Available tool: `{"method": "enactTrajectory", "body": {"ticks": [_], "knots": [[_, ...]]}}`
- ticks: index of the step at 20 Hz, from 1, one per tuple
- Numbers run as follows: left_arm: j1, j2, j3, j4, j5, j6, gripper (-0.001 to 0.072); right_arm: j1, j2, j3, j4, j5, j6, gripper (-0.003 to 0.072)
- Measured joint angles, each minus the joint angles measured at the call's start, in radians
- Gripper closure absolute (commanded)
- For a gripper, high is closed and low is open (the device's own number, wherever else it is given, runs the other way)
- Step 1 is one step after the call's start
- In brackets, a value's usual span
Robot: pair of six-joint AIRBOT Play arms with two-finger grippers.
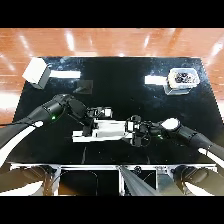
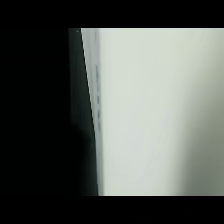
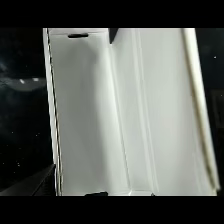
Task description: Fold the box and place the chain.
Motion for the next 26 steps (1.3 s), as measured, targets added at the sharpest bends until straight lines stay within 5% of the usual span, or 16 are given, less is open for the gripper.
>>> {"method": "enactTrajectory", "body": {"ticks": [26], "knots": [[-0.001,0.0,0.0,-0.009,-0.019,-0.016,0.0694,0.061,-0.006,0.003,-0.117,-0.069,0.103,-0.0031]]}}
